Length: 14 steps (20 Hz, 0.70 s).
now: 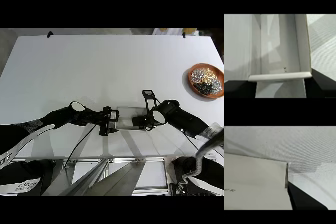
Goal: Fold the box and place the chain.
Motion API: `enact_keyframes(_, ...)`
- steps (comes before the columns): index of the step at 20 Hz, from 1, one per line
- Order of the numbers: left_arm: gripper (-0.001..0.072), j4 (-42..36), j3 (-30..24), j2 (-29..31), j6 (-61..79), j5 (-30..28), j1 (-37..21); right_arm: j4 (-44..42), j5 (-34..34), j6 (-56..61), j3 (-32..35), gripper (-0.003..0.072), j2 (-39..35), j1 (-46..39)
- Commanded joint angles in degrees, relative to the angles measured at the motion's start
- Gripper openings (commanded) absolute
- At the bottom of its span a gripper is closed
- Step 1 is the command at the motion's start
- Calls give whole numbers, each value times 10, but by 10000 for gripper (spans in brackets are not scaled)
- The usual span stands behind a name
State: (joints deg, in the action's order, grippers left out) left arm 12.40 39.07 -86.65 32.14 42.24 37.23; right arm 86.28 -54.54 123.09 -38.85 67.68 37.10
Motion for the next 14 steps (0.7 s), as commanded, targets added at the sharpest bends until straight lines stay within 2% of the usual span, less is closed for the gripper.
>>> enact_keyframes(1,18,0,0,0,-1,0,0,10,-3,10,-1,219,-5,0)
enact_keyframes(2,18,0,0,0,-1,0,0,11,-2,23,-1,218,-4,0)
enact_keyframes(4,18,0,0,0,-1,0,0,11,-5,30,-1,157,3,0)
enact_keyframes(5,18,0,0,0,-1,0,0,11,-9,30,0,156,6,0)
enact_keyframes(8,18,0,0,0,-1,0,0,23,-19,28,0,18,8,0)
enact_keyframes(12,18,0,0,0,-1,0,0,24,-14,25,0,22,8,0)
enact_keyframes(14,18,0,0,0,-1,0,0,24,-5,-2,-1,147,5,0)
